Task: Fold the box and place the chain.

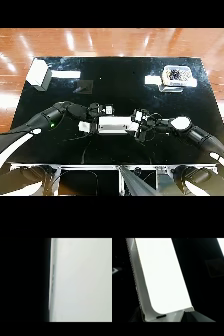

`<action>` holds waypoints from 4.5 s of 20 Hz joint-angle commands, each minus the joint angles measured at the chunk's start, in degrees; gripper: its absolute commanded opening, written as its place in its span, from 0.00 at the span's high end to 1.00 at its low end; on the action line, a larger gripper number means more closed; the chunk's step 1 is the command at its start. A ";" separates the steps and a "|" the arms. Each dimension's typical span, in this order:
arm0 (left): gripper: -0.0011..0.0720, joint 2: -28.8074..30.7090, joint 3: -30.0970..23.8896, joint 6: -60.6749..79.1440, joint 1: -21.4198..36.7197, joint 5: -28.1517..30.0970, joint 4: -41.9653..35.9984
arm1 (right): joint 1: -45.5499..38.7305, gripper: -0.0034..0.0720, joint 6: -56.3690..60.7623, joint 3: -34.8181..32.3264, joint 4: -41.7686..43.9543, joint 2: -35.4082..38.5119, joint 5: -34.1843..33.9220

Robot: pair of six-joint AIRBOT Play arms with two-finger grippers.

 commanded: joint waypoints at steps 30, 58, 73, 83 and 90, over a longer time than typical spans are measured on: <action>0.96 -0.04 0.33 -1.42 -0.09 4.85 -1.57 | 2.97 0.02 -3.43 2.47 -1.57 -8.87 0.13; 0.96 -0.04 0.28 -2.95 -0.09 6.93 -1.57 | 5.07 0.31 -0.70 2.47 -6.05 -9.99 -1.60; 0.96 -0.04 0.28 -2.95 -0.09 6.95 -1.62 | 5.07 0.31 -0.66 2.47 -6.32 -9.99 -0.61; 0.96 -0.04 0.28 -2.95 -0.09 6.97 -2.03 | 5.07 0.12 -0.63 2.47 -6.25 -9.99 -0.74; 0.96 -0.04 0.28 -2.97 -0.09 7.85 -3.13 | 5.07 0.20 -0.66 2.47 -6.27 -9.99 -0.74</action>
